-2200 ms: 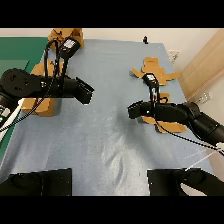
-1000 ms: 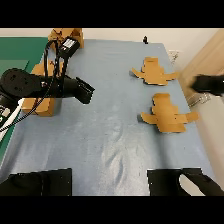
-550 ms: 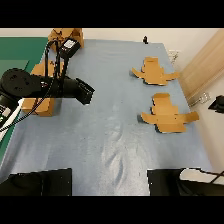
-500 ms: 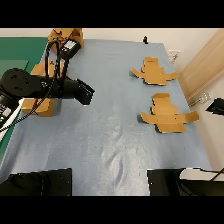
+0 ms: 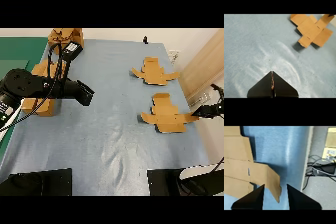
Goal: Fold the box.
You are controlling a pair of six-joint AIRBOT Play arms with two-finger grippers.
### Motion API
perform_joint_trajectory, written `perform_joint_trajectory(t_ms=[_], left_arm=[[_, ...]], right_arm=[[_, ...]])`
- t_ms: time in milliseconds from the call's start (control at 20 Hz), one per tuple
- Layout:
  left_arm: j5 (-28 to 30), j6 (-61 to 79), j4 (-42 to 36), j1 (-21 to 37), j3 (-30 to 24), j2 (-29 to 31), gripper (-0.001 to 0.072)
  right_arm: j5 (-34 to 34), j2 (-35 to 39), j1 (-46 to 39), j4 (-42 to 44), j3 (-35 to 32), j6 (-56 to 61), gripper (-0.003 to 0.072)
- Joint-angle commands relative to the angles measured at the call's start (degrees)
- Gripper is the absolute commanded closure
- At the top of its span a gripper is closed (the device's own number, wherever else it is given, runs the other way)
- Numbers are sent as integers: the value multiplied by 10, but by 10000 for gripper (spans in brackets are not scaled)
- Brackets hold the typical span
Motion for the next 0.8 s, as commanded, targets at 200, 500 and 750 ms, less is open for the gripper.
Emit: perform_joint_trajectory(t_ms=[200, 500, 750], left_arm=[[3, 0, 2, 0, 0, -2, 691], [-44, -58, -4, 49, 0, -2, 690], [-113, -19, -10, 209, 0, -1, 691]], right_arm=[[11, -21, 47, 13, 7, 62, 682], [-108, 159, 142, 152, 7, 251, 682], [-65, 333, 384, 281, 6, 351, 682]])
